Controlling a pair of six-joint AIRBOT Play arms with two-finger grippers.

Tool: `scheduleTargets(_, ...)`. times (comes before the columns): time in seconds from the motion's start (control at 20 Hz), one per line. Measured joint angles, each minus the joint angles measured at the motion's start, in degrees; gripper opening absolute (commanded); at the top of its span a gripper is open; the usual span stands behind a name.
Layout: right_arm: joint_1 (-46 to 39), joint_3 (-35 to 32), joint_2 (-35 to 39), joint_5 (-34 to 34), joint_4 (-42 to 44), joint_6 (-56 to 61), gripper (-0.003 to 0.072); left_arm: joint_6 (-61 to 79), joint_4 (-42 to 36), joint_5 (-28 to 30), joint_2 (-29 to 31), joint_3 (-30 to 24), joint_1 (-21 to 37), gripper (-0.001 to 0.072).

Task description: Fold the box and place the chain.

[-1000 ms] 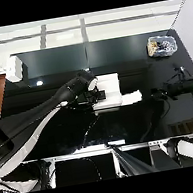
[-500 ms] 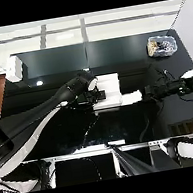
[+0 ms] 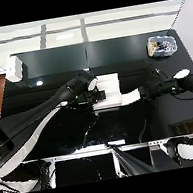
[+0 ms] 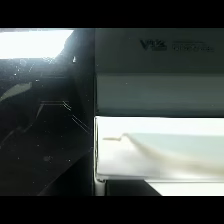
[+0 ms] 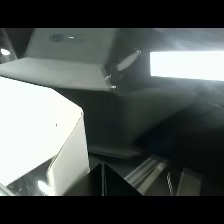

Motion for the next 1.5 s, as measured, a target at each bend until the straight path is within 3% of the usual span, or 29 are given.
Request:
scheduleTargets(0.55, 3.89, 4.20, -0.02, 0.02, 0.00, -0.42, 0.0017, -0.02, 0.00, 0.00, -0.02, 0.02, -0.02, 0.0026)
scheduleTargets(0.6, 3.89, 4.50, 0.00, 0.28, 0.04, -0.44, 0.0086, -0.02, 0.00, 0.00, 0.00, 0.02, -0.02, 0.0026)
scheduleTargets(0.7, 3.93, 4.90, -0.02, 0.83, 0.70, -0.42, 0.0448, -0.02, 0.00, 0.02, -0.02, 0.02, -0.02, 0.0027)
scheduleTargets(0.75, 3.93, 5.01, -0.02, 0.94, 1.11, -0.48, 0.0505, -0.02, 0.00, 0.04, 0.00, 0.02, -0.02, 0.0026)
scheduleTargets(0.85, 3.93, 5.20, -0.02, 1.18, 2.05, -0.50, 0.0506, -0.02, 0.00, 0.44, 0.00, 0.02, -0.02, 0.0026)
scheduleTargets(0.95, 3.93, 5.25, -0.02, 1.29, 2.43, -0.44, 0.0682, -0.02, 0.00, 0.72, 0.00, 0.02, -0.02, 0.0026)
scheduleTargets(1.15, 4.07, 5.31, -0.02, 1.64, 2.95, -0.44, 0.0673, 0.00, 0.00, 1.05, 0.00, 0.02, -0.02, 0.0027)
scheduleTargets(1.25, 4.59, 5.31, -0.02, 1.90, 3.06, -0.44, 0.0555, 0.07, 0.00, 1.09, 0.00, 0.02, -0.02, 0.0026)
scheduleTargets(1.35, 5.88, 5.53, -0.02, 2.01, 3.32, -0.42, 0.0520, 0.07, 0.00, 1.14, 0.00, 0.00, -0.02, 0.0026)
scheduleTargets(1.45, 7.65, 6.12, -0.02, 1.88, 3.39, -0.39, 0.0419, 0.07, 0.02, 1.16, 0.00, 0.00, -0.02, 0.0026)
scheduleTargets(1.5, 8.59, 6.62, -0.02, 1.70, 3.43, -0.28, 0.0414, 0.07, 0.22, 1.14, 0.00, 0.00, -0.02, 0.0026)
